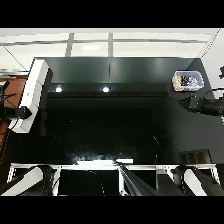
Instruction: Fold the box and place the chain.
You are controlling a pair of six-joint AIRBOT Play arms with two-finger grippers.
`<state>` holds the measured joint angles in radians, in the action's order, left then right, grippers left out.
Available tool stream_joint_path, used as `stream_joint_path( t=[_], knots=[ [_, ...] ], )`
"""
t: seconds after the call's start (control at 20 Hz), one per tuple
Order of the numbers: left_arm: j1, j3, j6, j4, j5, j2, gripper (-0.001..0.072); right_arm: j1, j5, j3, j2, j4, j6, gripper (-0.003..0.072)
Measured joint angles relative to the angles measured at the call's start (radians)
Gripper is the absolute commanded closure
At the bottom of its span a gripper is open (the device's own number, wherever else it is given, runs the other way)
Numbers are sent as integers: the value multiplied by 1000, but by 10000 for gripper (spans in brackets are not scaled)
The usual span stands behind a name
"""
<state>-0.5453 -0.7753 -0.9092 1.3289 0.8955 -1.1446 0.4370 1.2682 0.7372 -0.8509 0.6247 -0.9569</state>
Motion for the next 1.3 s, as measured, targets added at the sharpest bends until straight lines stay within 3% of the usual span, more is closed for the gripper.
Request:
stream_joint_path(
  t=[0.1, 0.15, 0.2, 0.25, 0.4, 0.55, 0.6, 0.65, 0.7, 0.75, 0.95, 1.1, 1.3],
  knots=[
    [-2, 2, 33, -22, -38, -20, 411, 0, -6, 0, 0, -1, -6, 675],
    [-2, 3, 43, -30, -66, -27, 359, 0, -8, 0, 0, -1, -10, 675],
    [-3, 2, 50, -37, -85, -31, 77, 0, -10, 0, 0, -1, -11, 675],
    [-3, 0, 58, -42, -96, -34, -11, 0, -12, 0, 0, -2, -13, 675],
    [6, -18, 53, -49, -93, -28, -10, 0, -14, 5, 0, 4, -10, 675],
    [38, -79, 45, -76, -34, 16, -6, 1, -25, 69, 0, 113, -17, 675],
    [53, -105, 40, -109, -14, 37, 57, 1, -29, 105, 3, 158, -28, 675],
    [77, -131, 39, -161, 10, 61, 256, 0, -31, 135, 9, 186, -36, 676],
    [106, -153, 38, -217, 26, 91, 594, -4, -41, 163, 21, 198, -36, 676],
    [140, -167, 37, -264, 37, 121, 687, -13, -49, 182, 36, 204, -30, 676],
    [352, -151, 30, -370, 50, 279, 687, -96, -132, 162, 138, 218, 83, 677],
    [541, -22, 28, -389, -90, 415, 686, -169, -273, 35, 201, 216, 148, 676],
    [681, 170, 15, -394, -292, 517, 684, -224, -487, -167, 230, 217, 182, 674]
  ],
)
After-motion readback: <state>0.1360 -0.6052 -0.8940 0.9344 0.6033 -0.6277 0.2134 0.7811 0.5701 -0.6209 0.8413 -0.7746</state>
